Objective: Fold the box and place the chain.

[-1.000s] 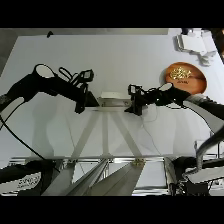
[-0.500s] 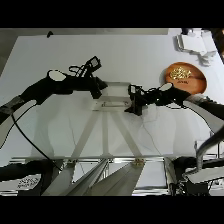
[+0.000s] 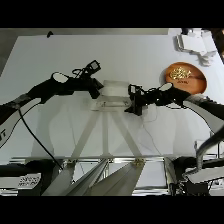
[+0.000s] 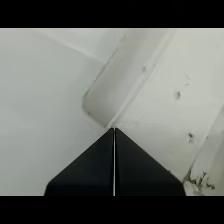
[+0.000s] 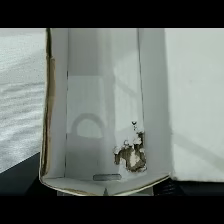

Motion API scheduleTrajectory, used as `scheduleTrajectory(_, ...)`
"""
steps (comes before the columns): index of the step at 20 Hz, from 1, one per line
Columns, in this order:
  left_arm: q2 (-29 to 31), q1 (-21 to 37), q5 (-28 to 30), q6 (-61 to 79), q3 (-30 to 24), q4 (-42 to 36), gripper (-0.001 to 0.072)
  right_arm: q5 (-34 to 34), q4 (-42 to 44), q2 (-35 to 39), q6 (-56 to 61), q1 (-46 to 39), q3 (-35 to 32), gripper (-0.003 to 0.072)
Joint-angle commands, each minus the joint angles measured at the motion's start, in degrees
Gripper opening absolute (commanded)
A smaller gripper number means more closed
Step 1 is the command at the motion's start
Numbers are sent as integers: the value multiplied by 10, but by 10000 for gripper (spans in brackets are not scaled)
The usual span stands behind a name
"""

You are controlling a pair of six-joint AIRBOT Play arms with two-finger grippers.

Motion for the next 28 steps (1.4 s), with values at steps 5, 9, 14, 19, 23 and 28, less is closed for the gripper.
scheduleTrajectory(5,75,83,-207,2,0,193,131,0,0,0,0,0,0,543)
scheduleTrajectory(9,29,77,-224,42,-2,200,649,0,0,0,0,0,0,543)
scheduleTrajectory(14,-28,33,-236,181,-2,126,639,0,0,0,0,0,0,543)
scheduleTrajectory(19,-43,13,-240,229,-2,110,493,0,0,0,0,0,0,543)
scheduleTrajectory(23,-43,13,-235,244,-2,110,398,0,0,0,0,0,0,543)
scheduleTrajectory(28,-43,13,-196,257,-2,111,320,0,0,0,0,0,0,543)
